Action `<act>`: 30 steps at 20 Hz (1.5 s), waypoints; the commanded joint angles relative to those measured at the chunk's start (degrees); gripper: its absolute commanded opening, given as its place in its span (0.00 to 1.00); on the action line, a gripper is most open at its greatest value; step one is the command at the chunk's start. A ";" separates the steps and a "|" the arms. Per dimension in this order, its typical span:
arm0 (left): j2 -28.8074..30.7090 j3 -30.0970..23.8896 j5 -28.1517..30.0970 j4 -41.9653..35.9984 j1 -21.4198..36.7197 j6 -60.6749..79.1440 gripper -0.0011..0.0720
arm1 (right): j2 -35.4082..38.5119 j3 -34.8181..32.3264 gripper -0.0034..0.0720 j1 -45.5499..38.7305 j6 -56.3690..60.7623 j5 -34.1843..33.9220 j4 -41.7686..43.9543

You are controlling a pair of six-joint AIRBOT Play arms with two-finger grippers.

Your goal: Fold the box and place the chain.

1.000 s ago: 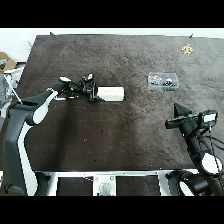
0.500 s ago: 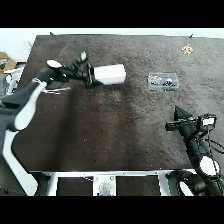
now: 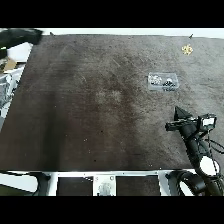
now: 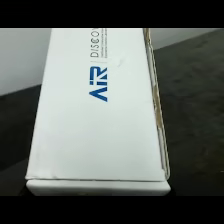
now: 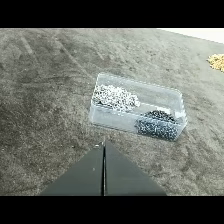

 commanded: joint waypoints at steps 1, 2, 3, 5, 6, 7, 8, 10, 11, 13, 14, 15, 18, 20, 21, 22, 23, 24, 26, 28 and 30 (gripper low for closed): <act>-1.92 -0.17 -0.94 12.35 9.42 -17.35 0.03 | 0.04 -0.02 0.05 0.04 0.02 0.09 0.04; -3.67 -0.20 -1.46 12.44 11.02 -18.53 0.03 | 0.04 -0.02 0.05 0.04 0.02 0.17 0.04; -5.22 -0.20 -1.49 12.44 11.85 -18.82 0.03 | 0.04 -0.02 0.05 0.04 0.02 0.24 0.04; -8.37 -0.20 0.26 12.74 12.26 -17.55 0.03 | 0.04 -0.02 0.05 0.02 0.02 0.24 0.04; -9.92 -0.20 1.62 12.87 12.13 -16.55 0.03 | 0.04 -0.02 0.05 0.04 0.02 0.22 0.04; -11.56 -0.20 3.30 13.03 12.09 -16.13 0.03 | 0.04 -0.02 0.05 0.04 0.02 0.22 0.04; -13.11 -0.20 4.63 13.07 12.11 -16.15 0.03 | 0.04 -0.02 0.05 0.04 0.02 0.24 0.04; -16.09 -0.17 6.69 13.49 12.11 -15.89 0.03 | 0.04 -0.02 0.05 0.04 0.04 0.24 0.04; -17.57 -0.11 6.62 13.46 12.11 -13.97 0.03 | 0.04 -0.02 0.05 0.04 0.04 0.24 0.07; -20.06 0.11 7.10 13.29 12.09 -11.58 0.03 | 0.04 -0.02 0.05 0.04 0.04 0.70 0.09; -21.27 0.24 7.93 12.76 12.09 -10.97 0.03 | 0.04 -0.02 0.05 0.07 0.04 0.92 0.11; -22.12 0.37 8.35 12.55 12.09 -10.73 0.03 | 0.04 -0.02 0.05 0.11 0.04 0.92 0.66; -24.24 1.64 7.30 11.61 12.09 -7.87 0.03 | 0.04 -0.02 0.05 0.15 0.04 0.92 3.50; -24.63 1.88 7.52 10.32 12.09 -6.51 0.03 | 0.04 -0.02 0.05 0.13 0.04 0.92 4.57; -25.05 2.54 6.56 9.86 12.09 -6.25 0.03 | 0.04 -0.04 0.05 0.13 0.04 1.01 4.57; -25.35 2.99 5.55 9.38 12.09 -6.25 0.03 | 0.04 -0.02 0.05 0.15 0.04 1.14 4.57; -25.46 2.97 5.07 8.98 12.09 -6.27 0.03 | 0.04 -0.02 0.05 0.15 0.04 1.31 4.57; -25.64 2.97 4.81 8.74 12.09 -6.36 0.03 | 0.04 -0.02 0.05 0.15 0.04 1.33 4.57; -26.14 2.95 4.22 8.79 12.09 -6.75 0.03 | 0.04 -0.02 0.05 0.15 0.04 1.31 4.57; -26.14 2.82 4.85 8.94 12.09 -6.78 0.03 | 0.04 -0.04 0.05 0.15 0.04 1.33 4.57; -26.14 2.84 5.70 8.94 12.09 -6.78 0.03 | 0.04 -0.02 0.05 0.13 0.04 1.33 4.57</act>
